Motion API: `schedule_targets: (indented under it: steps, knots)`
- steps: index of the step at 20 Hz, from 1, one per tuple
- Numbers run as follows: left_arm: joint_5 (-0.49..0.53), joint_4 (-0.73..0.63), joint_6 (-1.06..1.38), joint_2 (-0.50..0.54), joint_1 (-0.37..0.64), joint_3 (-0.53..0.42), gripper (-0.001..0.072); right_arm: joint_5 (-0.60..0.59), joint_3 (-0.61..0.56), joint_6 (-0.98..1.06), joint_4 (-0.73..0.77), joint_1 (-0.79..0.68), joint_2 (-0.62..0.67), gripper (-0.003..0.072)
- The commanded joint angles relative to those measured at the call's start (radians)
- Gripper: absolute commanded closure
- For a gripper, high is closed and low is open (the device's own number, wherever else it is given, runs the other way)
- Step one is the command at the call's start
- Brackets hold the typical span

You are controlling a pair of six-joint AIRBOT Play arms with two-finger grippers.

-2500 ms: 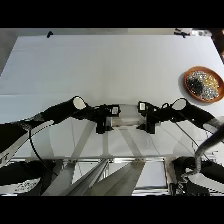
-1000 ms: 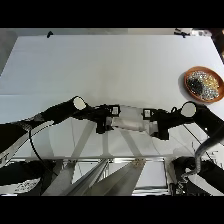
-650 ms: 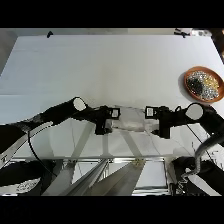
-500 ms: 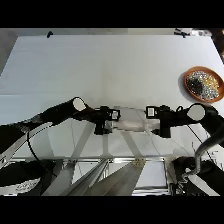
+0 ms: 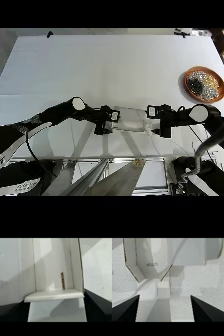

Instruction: Fold the box and place the chain.

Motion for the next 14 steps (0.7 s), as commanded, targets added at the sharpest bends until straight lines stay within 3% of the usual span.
schedule_targets:
  steps: [1,8,10,13,14]
  knots:
    - [-0.014,-0.077,0.021,0.001,0.001,0.001,0.0001,0.001,0.001,0.002,0.001,0.000,0.002,-0.0019]
    - [-0.014,-0.095,0.030,-0.024,-0.002,0.001,0.0012,0.001,0.001,0.002,0.004,0.000,0.002,-0.0018]
    - [-0.015,-0.136,0.031,-0.034,-0.002,0.001,0.0104,0.002,0.001,0.002,0.004,0.000,0.002,-0.0017]
    - [-0.014,-0.186,0.032,-0.040,-0.002,0.001,0.0142,0.002,0.001,0.002,0.004,0.000,0.002,-0.0016]
    - [-0.015,-0.194,0.032,-0.040,-0.002,0.001,0.0217,0.001,0.001,0.002,0.004,0.000,0.002,-0.0016]
